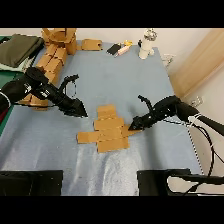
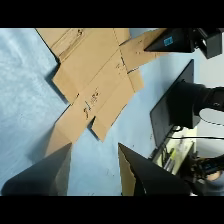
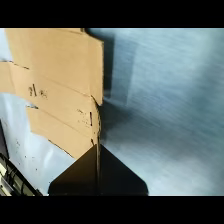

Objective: Fold the box.

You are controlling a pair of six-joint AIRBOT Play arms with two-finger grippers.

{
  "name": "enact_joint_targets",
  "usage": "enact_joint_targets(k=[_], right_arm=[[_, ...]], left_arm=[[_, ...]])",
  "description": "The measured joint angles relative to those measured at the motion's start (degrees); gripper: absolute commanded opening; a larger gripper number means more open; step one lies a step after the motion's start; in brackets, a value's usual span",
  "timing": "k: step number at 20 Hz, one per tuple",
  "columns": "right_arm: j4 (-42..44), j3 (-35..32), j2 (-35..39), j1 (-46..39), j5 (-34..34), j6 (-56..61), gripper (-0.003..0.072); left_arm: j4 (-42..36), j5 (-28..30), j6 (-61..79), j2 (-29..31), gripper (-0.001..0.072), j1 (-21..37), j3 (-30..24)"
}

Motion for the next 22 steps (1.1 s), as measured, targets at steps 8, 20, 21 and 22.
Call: enact_joint_targets(k=[8,20,21,22], right_arm=[[2.71,-6.82,8.74,11.65,13.31,-6.6,0.0001],[1.62,-8.28,13.29,17.53,19.32,-4.11,0.0001],[1.46,-8.26,13.33,17.59,19.37,-3.96,0.0001],[1.36,-8.26,13.33,17.62,19.39,-3.82,0.0001]], left_arm=[[-1.49,-2.34,1.6,-9.49,0.0439,4.66,0.0],[-8.98,4.17,10.12,-16.48,0.0436,4.22,0.0],[-10.93,4.15,11.58,-16.9,0.0436,3.91,0.0],[-12.79,4.04,13.09,-17.27,0.0435,3.67,0.0]])
